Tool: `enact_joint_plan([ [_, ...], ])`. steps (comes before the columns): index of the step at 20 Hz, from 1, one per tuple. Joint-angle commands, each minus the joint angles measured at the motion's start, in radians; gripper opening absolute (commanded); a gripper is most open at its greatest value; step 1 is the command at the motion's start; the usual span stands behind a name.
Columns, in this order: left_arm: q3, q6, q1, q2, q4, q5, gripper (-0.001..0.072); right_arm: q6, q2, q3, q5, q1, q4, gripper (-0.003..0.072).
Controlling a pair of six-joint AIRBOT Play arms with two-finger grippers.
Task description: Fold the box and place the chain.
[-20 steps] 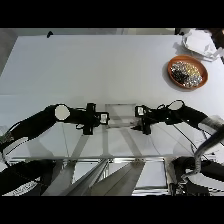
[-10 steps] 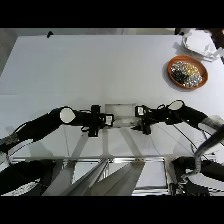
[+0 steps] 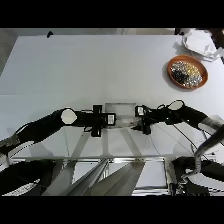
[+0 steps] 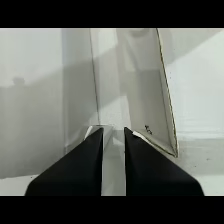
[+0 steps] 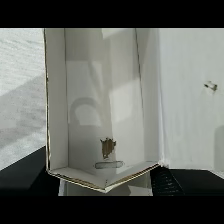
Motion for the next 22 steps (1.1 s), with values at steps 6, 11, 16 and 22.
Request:
enact_joint_plan([
  [6,0.000,-0.282,0.179,0.265,0.142,-0.192,0.0129,0.000,0.000,0.001,0.000,0.000,0.000,0.0458],
  [11,-0.071,-0.691,0.419,0.382,0.134,-0.290,0.0127,0.000,0.000,0.001,0.000,0.000,0.000,0.0458],
  [16,-0.164,-0.964,0.538,0.266,0.012,-0.385,0.0006,0.000,0.000,0.001,0.000,0.000,0.000,0.0458],
  [22,-0.164,-1.011,0.434,0.027,-0.180,-0.340,0.0003,0.000,0.000,0.001,0.000,0.000,0.000,0.0458],
])
